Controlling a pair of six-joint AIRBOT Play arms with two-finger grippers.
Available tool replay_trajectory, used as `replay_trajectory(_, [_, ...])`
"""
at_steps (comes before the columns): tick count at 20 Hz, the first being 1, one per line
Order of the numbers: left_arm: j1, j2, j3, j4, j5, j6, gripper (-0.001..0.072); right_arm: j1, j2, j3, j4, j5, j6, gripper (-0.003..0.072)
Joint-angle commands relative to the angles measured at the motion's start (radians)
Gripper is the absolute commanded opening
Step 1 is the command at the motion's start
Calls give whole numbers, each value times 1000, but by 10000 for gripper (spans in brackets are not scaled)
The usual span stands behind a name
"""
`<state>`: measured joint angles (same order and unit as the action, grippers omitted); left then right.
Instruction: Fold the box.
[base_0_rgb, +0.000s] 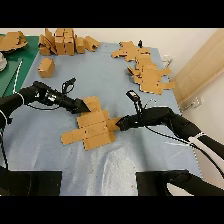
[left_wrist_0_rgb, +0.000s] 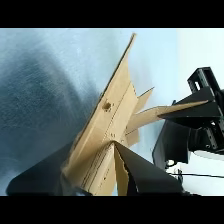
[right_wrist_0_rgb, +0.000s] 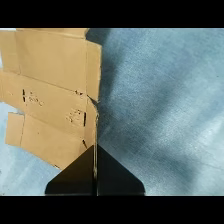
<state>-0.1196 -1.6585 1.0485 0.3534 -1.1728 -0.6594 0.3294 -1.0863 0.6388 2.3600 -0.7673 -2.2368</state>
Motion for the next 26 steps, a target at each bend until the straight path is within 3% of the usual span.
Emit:
replay_trajectory(1, [3, -2, 0, 9, -55, 20, 350, 1, 1, 0, 0, 1, 0, 2])
replay_trajectory(7, [3, -2, 0, 29, -76, 25, 347, 1, 1, 0, 0, 5, 0, 2])
replay_trajectory(8, [5, -2, 0, 29, -76, 31, 302, 1, 1, 0, 0, 5, 0, 2])
replay_trajectory(9, [9, -2, 0, 29, -77, 41, 125, 1, 1, 0, 0, 5, 0, 2])
replay_trajectory(10, [14, -2, 0, 29, -76, 45, 60, 1, 1, 0, 0, 5, 0, 2])
replay_trajectory(19, [26, -2, 0, 21, -76, 75, 59, 1, 1, 0, 0, 6, 1, 5])
replay_trajectory(20, [23, -2, 0, 16, -79, 88, 59, 1, 1, 0, 0, 7, 1, 31])
replay_trajectory(22, [6, -1, 2, -3, -94, 130, 57, 0, 1, 0, -15, 11, 5, 287])
replay_trajectory(23, [-15, 0, 10, -3, -92, 147, 11, -10, 1, 0, -38, 12, 21, 302])
replay_trajectory(26, [-124, 3, 89, -12, -93, 222, 10, -99, 2, 40, -133, 15, 170, 289])
